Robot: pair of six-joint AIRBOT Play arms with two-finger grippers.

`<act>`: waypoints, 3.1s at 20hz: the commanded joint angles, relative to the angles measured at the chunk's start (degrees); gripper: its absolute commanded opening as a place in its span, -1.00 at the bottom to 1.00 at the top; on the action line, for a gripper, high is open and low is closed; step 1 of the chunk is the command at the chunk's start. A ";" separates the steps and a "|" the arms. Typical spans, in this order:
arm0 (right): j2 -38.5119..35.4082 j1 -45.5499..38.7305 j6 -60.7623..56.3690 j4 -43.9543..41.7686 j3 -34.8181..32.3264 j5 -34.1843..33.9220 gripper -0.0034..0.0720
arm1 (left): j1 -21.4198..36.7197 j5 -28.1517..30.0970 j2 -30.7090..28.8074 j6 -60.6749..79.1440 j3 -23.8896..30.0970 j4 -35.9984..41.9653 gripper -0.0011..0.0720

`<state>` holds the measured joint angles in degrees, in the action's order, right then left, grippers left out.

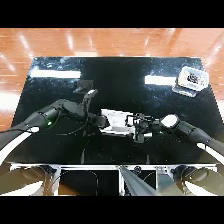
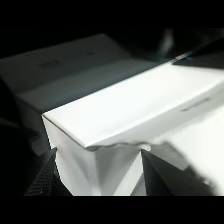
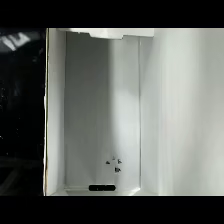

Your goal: Fold the box and place the chain.

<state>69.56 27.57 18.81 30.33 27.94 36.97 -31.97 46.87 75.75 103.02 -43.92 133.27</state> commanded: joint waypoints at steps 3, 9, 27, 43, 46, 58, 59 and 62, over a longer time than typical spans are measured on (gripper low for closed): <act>0.02 0.07 0.02 -0.09 -0.02 0.13 0.69 | -8.52 -2.16 -0.52 -26.51 -4.35 -23.74 0.70; 0.02 0.07 0.02 -0.07 -0.02 0.13 0.69 | -13.97 -0.39 -0.37 -41.70 -6.71 -39.74 0.67; 0.02 0.07 0.02 -0.07 -0.02 0.13 0.69 | -14.53 1.36 3.98 -49.62 -7.23 -43.89 0.49; 0.02 0.07 0.02 -0.09 -0.02 0.11 0.69 | -16.06 -0.81 3.98 -47.74 -7.61 -40.59 -0.46; 0.02 0.07 0.02 -0.09 -0.02 0.11 0.69 | -16.04 -0.52 3.98 -47.71 -7.61 -40.17 0.00; 0.02 0.07 0.02 -0.11 -0.02 0.11 0.69 | -16.06 -0.61 3.98 -46.38 -7.61 -39.28 -0.91; 0.02 0.07 0.02 -0.11 -0.02 0.11 0.69 | -16.09 -0.61 3.98 -46.38 -7.61 -39.21 -0.91; 0.02 0.07 0.02 -0.11 -0.02 0.11 0.69 | -16.09 -0.57 3.98 -46.36 -7.61 -38.03 -0.90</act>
<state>69.58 27.68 18.81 30.30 27.88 37.23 -48.01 46.22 79.77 56.42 -51.51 94.17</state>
